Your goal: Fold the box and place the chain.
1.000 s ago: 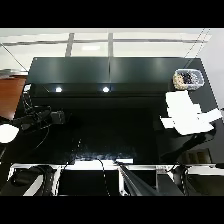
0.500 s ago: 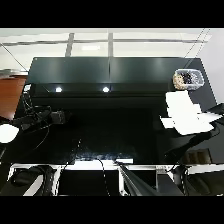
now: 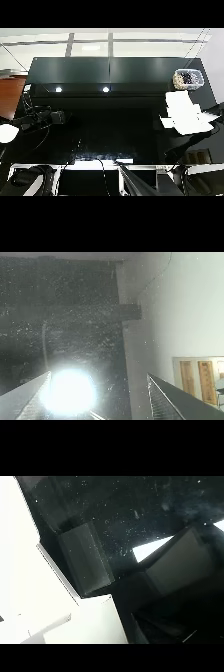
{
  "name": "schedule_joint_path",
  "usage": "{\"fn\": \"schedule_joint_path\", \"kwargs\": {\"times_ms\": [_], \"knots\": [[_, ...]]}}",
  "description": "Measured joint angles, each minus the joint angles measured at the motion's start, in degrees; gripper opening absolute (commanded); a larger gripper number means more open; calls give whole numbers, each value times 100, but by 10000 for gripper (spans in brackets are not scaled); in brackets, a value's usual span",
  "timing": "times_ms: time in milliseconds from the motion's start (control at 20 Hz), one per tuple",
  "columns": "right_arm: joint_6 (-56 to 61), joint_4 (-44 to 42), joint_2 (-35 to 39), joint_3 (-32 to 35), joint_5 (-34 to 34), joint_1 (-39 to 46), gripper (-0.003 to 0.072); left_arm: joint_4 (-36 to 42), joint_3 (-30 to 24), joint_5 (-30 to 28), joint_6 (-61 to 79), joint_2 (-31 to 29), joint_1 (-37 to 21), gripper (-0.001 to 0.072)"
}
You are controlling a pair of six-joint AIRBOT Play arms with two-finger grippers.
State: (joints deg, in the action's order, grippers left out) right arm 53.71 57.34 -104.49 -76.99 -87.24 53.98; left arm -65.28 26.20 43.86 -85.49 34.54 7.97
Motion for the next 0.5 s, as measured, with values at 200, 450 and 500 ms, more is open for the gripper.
{"fn": "schedule_joint_path", "kwargs": {"times_ms": [200, 450, 500], "knots": [[-70, 101, -20, 11, -48, 0, 189, 0, 2, 2, 0, 0, 0, 710], [-144, 72, -11, 4, -149, -2, 189, 0, 0, 0, 0, 0, 0, 710], [-151, 39, -11, 4, -186, -2, 189, 2, 0, 0, 0, 0, 0, 710]]}}
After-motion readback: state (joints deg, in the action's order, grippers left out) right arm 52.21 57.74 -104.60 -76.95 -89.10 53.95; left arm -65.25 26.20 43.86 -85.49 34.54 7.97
